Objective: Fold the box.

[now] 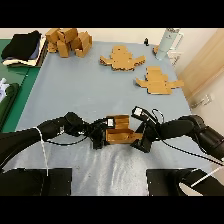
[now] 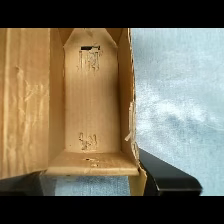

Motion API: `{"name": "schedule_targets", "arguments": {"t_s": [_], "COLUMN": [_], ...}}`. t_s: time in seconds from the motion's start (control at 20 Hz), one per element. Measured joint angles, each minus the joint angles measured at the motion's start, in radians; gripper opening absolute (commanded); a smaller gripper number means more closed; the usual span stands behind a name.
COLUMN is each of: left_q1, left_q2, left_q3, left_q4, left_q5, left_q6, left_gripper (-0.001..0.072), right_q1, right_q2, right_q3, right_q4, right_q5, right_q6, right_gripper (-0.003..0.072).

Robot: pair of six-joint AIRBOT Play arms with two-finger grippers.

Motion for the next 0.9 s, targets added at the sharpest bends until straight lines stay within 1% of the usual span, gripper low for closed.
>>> {"name": "schedule_targets", "arguments": {"t_s": [0.15, 0.25, 0.55, 0.7, 0.9], "left_q1": [0.000, 0.000, 0.000, 0.000, 0.000], "left_q2": [0.000, 0.000, 0.000, 0.008, 0.026], "left_q3": [0.000, 0.000, 0.000, 0.001, 0.001], "left_q4": [0.000, 0.001, 0.000, 0.018, 0.098], "left_q5": [0.000, 0.000, -0.002, -0.003, -0.002], "left_q6": [0.000, 0.000, 0.000, -0.003, -0.063], "left_gripper": [0.0437, 0.0437, 0.0437, 0.0437, 0.0437], "right_q1": [0.001, 0.003, 0.003, 0.003, 0.003], "right_q2": [0.021, 0.027, 0.031, 0.032, 0.031], "right_q3": [0.000, 0.000, 0.000, 0.000, 0.000], "right_q4": [0.079, 0.112, 0.150, 0.158, 0.165], "right_q5": [-0.030, -0.030, 0.037, 0.068, 0.091], "right_q6": [0.211, 0.341, 0.684, 0.798, 0.875], "right_gripper": [0.0708, 0.0708, 0.0699, 0.0698, 0.0699]}}
